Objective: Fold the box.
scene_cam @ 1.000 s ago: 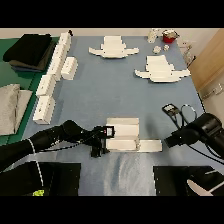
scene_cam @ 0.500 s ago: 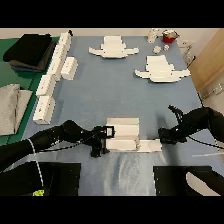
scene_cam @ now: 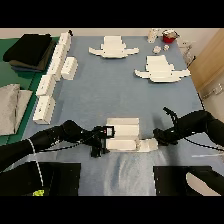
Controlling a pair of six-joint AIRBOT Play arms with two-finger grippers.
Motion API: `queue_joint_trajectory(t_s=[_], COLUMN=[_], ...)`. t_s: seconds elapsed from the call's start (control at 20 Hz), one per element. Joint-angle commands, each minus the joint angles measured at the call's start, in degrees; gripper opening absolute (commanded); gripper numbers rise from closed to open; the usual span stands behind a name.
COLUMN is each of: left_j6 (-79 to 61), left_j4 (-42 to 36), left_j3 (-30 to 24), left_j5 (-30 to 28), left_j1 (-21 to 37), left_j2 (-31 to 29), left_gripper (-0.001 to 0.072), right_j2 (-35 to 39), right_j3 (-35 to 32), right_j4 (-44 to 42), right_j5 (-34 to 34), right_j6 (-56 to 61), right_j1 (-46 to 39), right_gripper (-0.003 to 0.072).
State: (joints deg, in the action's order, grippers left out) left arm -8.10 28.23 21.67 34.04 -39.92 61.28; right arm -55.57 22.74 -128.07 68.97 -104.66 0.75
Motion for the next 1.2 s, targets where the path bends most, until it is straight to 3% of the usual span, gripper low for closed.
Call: queue_joint_trajectory(t_s=[0.0, 0.45, 0.5, 0.6, 0.7, 0.75, 0.8, 1.0, 1.15], left_j6=[0.0, 0.0, 0.0, 0.0, 0.0, 0.0, 0.0, 0.0, 0.0], left_j4=[0.0, 0.0, 0.0, 0.0, 0.0, 0.0, 0.0, 0.0, 0.0], left_j3=[0.0, 0.0, 0.0, 0.0, 0.0, 0.0, 0.0, 0.0, 0.0], left_j5=[0.0, 0.0, 0.0, 0.0, 0.0, 0.0, 0.0, 0.0, 0.0], left_j1=[0.0, 0.0, 0.0, 0.0, 0.0, 0.0, 0.0, 0.0, 0.0], left_j2=[0.0, 0.0, 0.0, 0.0, 0.0, 0.0, 0.0, 0.0, 0.0], left_gripper=[0.0458, 0.0458, 0.0458, 0.0458, 0.0458, 0.0458, 0.0458, 0.0458, 0.0458], right_j2=[0.3, 12.0, 12.5, 12.8, 12.8, 12.8, 12.8, 12.8, 12.8], right_j3=[-1.9, 2.0, 2.4, 2.4, 2.4, 2.4, 2.4, 2.4, 2.4], right_j4=[-1.3, -2.3, -2.3, -2.3, -2.5, -2.7, -3.0, -3.0, -2.7], right_j5=[-1.7, -1.4, -0.8, 0.9, 1.6, 1.6, 1.6, 0.6, -3.9], right_j6=[-0.4, 3.3, 3.3, 3.3, 3.3, 3.3, 3.3, 3.8, 6.3], right_j1=[2.8, 7.2, 7.2, 7.2, 7.2, 7.2, 7.2, 10.5, 15.8], right_gripper=[0.0, 0.0011, 0.0096, 0.0183, 0.0195, 0.0334, 0.0418, 0.0418, 0.0418])
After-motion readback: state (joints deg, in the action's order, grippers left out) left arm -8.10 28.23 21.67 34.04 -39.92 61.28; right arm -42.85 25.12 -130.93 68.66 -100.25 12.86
